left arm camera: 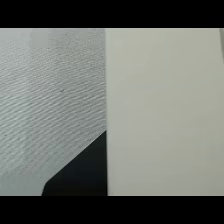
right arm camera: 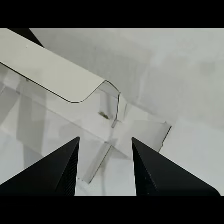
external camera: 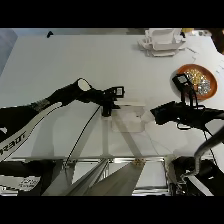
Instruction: Fold the box and place the chain.
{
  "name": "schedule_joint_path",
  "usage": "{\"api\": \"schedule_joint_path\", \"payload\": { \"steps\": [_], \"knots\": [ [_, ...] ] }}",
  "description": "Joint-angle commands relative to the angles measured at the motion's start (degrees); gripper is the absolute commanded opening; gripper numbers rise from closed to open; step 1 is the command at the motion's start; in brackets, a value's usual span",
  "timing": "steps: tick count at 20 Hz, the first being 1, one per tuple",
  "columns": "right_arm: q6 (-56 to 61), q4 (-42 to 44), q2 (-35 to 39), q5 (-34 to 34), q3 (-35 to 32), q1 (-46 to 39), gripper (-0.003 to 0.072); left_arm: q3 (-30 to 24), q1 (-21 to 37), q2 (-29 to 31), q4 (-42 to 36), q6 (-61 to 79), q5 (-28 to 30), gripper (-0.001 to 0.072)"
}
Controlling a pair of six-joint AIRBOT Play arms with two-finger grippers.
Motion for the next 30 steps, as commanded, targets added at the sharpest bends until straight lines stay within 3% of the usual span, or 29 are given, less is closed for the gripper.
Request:
{"api": "schedule_joint_path", "payload": {
  "steps": [1, 30],
  "knots": [
    [0.0, 0.0, 0.0, 0.0, 0.0, 0.0, 0.0367, 0.0, 0.0, 0.0, 0.1, -1.0, 0.7, 0.0002],
    [0.0, 0.0, 0.0, 0.0, 0.0, 0.0, 0.0367, 0.0, -0.1, 1.0, 1.9, -5.5, 3.9, 0.0002]
  ]
}}
